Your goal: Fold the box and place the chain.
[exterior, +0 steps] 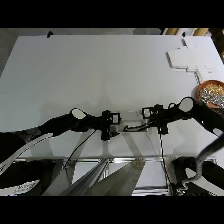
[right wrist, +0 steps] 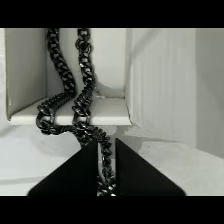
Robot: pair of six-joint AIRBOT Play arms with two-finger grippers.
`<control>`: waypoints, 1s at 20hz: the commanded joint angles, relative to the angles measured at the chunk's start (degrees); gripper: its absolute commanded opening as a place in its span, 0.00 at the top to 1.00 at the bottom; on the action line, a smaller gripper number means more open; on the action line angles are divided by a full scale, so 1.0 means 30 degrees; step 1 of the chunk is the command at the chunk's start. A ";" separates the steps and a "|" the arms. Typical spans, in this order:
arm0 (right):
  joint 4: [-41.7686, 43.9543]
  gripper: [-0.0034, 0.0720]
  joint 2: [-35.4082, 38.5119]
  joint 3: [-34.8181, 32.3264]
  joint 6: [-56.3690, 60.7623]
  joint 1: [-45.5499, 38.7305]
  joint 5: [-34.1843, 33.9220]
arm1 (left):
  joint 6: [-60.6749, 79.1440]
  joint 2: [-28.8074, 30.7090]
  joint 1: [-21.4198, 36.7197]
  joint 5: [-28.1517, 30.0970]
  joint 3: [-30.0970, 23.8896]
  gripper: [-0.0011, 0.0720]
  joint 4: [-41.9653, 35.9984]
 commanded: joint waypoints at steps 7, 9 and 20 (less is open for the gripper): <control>-0.3279 0.93 0.4197 -0.0066 0.4124 0.0015 0.1574 | 0.0007 0.0015 -0.0007 0.0007 -0.0007 0.53 0.0007; -0.1326 0.93 0.6368 -0.0066 0.4109 0.0029 0.2011 | 0.0007 0.0015 -0.0007 0.0007 -0.0007 0.53 0.0007; 0.3147 0.94 0.7315 -0.0066 0.5785 1.0768 -0.7169 | 0.0007 0.0015 -0.0007 0.0007 -0.0007 0.53 0.0007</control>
